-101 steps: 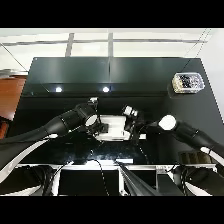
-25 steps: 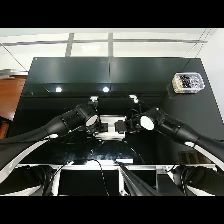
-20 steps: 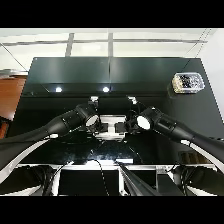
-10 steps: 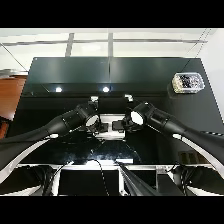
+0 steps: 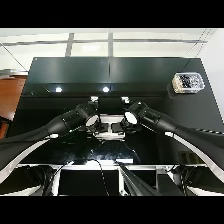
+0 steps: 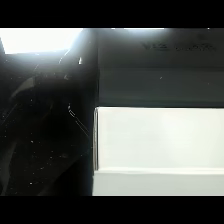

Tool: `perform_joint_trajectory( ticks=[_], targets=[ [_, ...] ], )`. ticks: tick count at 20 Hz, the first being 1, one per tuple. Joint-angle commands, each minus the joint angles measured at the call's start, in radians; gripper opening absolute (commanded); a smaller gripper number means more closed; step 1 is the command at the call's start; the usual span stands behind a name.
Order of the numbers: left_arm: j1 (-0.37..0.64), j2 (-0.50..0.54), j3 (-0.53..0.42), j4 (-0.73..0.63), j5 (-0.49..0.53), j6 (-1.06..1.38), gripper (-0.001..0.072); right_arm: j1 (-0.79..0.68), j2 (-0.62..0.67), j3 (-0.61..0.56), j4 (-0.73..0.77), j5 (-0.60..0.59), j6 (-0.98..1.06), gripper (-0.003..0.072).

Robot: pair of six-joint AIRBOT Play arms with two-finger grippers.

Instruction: Fold the box and place the chain.

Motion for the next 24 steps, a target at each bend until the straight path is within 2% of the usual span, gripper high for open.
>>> perform_joint_trajectory(
  ticks=[1, 2, 5, 12, 13, 14, 15, 16, 22, 24],
  targets=[
    [0.000, -0.001, 0.000, -0.002, 0.000, 0.000, 0.0033, 0.004, -0.008, 0.002, -0.019, 0.006, 0.015, 0.0290],
    [0.000, -0.001, 0.000, -0.002, 0.000, 0.000, 0.0033, 0.005, -0.010, 0.002, -0.016, 0.006, 0.015, 0.0218],
    [0.000, -0.001, 0.000, -0.003, 0.000, 0.001, 0.0033, 0.006, -0.013, 0.002, -0.010, 0.000, 0.026, 0.0187],
    [0.000, -0.001, 0.000, -0.002, 0.000, 0.001, 0.0033, 0.007, -0.037, 0.002, -0.002, -0.013, 0.029, 0.0175],
    [0.000, -0.001, 0.000, -0.002, 0.000, 0.001, 0.0033, 0.007, -0.037, 0.002, -0.003, -0.013, 0.029, 0.0126],
    [0.000, -0.001, 0.000, -0.002, 0.000, 0.001, 0.0033, 0.007, -0.037, 0.002, -0.003, -0.013, 0.029, 0.0116],
    [0.000, -0.001, 0.000, -0.002, 0.000, 0.001, 0.0033, 0.007, -0.037, 0.002, -0.002, -0.014, 0.029, 0.0048],
    [0.000, -0.001, 0.000, -0.002, 0.000, 0.001, 0.0033, 0.007, -0.037, 0.002, -0.001, -0.014, 0.029, 0.0024],
    [0.000, -0.001, 0.000, -0.003, 0.000, 0.000, 0.0033, 0.007, -0.037, 0.002, 0.006, -0.014, 0.058, 0.0034],
    [0.000, -0.001, 0.000, -0.002, 0.000, 0.000, 0.0033, 0.007, -0.037, 0.002, 0.006, -0.013, 0.058, 0.0162]
  ],
)
